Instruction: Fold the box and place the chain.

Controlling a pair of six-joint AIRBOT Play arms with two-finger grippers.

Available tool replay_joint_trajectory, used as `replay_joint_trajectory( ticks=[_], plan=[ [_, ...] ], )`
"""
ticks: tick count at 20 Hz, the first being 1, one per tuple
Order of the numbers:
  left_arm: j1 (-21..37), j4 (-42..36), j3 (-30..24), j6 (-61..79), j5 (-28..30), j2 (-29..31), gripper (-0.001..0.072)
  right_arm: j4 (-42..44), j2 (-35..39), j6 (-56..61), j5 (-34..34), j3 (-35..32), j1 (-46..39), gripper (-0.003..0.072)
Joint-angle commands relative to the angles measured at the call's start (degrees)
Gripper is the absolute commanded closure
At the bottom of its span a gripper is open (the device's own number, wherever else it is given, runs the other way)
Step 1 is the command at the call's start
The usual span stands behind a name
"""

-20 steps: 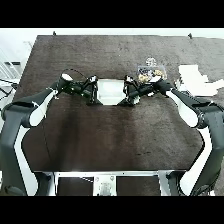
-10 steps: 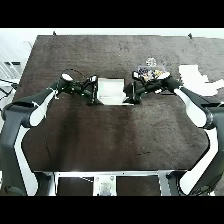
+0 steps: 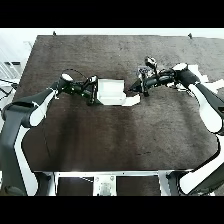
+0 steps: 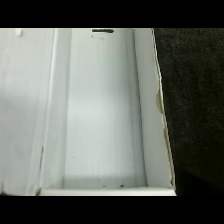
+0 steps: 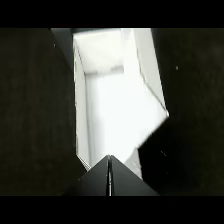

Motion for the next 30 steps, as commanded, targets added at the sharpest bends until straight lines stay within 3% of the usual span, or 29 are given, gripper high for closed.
replay_joint_trajectory(
  ticks=[1, 4, 9, 15, 27, 28, 30],
  plan=[
    [0.1, 0.0, 0.0, -0.1, 0.0, 0.0, 0.0412, 4.3, 0.4, 3.0, 0.0, -0.1, 3.2, 0.0669],
    [0.1, 0.0, 0.0, -0.1, 0.0, 0.0, 0.0412, 7.0, -1.0, 4.5, -9.4, -0.1, 5.1, 0.0670],
    [0.1, 0.0, 0.0, -0.1, 0.0, 0.0, 0.0413, 14.6, -4.2, 6.0, -18.3, 0.2, 5.4, 0.0671],
    [0.1, 0.0, 0.0, -0.1, 0.0, 0.0, 0.0412, 14.5, -6.6, 11.3, -24.8, 1.2, 5.5, 0.0671],
    [0.1, 0.0, 0.0, -0.1, 0.0, 0.0, 0.0412, 13.2, -8.8, 13.7, -25.4, 1.6, 6.3, 0.0669],
    [0.1, 0.0, 0.0, -0.1, 0.0, 0.0, 0.0412, 13.5, -8.7, 13.7, -25.2, 2.4, 6.3, 0.0617],
    [0.1, 0.0, 0.0, -0.1, 0.0, 0.0, 0.0412, 13.9, -6.9, 13.4, -23.7, 3.7, 6.2, 0.0600]
  ],
)
